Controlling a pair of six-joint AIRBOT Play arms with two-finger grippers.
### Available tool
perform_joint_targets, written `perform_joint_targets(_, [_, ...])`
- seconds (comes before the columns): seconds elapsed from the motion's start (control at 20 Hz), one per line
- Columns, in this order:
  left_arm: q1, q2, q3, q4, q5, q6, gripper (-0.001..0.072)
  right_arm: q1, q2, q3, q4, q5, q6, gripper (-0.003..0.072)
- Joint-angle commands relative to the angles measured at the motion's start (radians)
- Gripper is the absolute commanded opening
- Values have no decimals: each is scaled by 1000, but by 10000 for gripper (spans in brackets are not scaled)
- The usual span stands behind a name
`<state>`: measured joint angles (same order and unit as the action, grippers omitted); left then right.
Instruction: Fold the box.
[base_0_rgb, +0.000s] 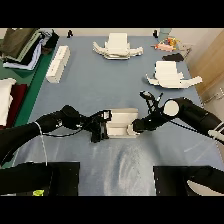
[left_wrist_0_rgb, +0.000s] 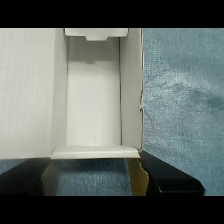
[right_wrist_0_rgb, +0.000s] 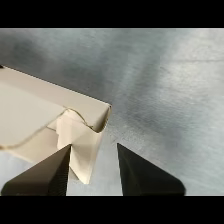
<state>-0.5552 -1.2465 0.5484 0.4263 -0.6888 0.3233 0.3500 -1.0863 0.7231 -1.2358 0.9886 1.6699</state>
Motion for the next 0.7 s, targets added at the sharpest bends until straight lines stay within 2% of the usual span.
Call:
perform_joint_targets(0.0, [0, 0, 1, 0, 1, 1, 464, 112, -39, 66, -202, 9, 233, 430])
perform_joint_targets(0.2, [0, 0, 1, 0, 0, 1, 464, 225, -134, 171, -389, 154, 433, 431])
perform_joint_targets(0.55, [0, 0, 1, 0, 1, 1, 464, 292, -283, 262, -411, 261, 586, 430])
perform_joint_targets(0.65, [0, 0, 1, 0, 0, 1, 464, 291, -299, 262, -414, 261, 603, 402])
